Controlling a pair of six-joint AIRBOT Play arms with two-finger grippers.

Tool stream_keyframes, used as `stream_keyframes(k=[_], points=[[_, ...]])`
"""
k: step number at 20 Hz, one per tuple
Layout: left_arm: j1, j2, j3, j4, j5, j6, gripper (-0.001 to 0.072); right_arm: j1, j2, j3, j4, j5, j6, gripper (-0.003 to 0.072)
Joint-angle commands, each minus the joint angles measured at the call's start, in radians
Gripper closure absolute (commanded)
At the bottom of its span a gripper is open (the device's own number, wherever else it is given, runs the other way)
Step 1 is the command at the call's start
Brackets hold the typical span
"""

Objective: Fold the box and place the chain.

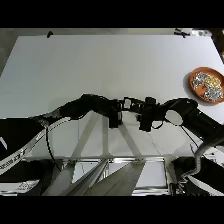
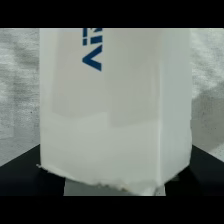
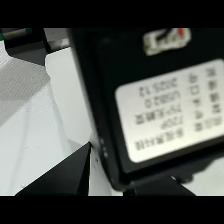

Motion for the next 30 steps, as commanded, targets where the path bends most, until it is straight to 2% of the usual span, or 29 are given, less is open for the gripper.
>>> stream_keyframes(k=[1, 14, 27, 29, 30], points=[[0.0, 0.0, 0.0, 0.004, 0.0, 0.004, 0.0434, 0.0, 0.014, 0.0, -0.016, -0.023, 0.007, 0.0507], [0.0, 0.0, 0.0, 0.004, 0.0, 0.005, 0.0434, 0.0, -0.012, -0.002, 0.011, -0.019, 0.037, 0.0508], [0.0, 0.0, 0.0, 0.004, 0.0, 0.005, 0.0434, 0.0, -0.012, -0.065, 0.038, -0.012, 0.052, 0.0506], [0.0, 0.0, 0.0, 0.004, 0.0, 0.004, 0.0434, 0.0, -0.012, -0.078, 0.037, -0.012, 0.052, 0.0491], [0.0, 0.0, 0.0, 0.004, 0.0, 0.004, 0.0434, 0.0, -0.011, -0.078, 0.037, -0.013, 0.052, 0.045]])
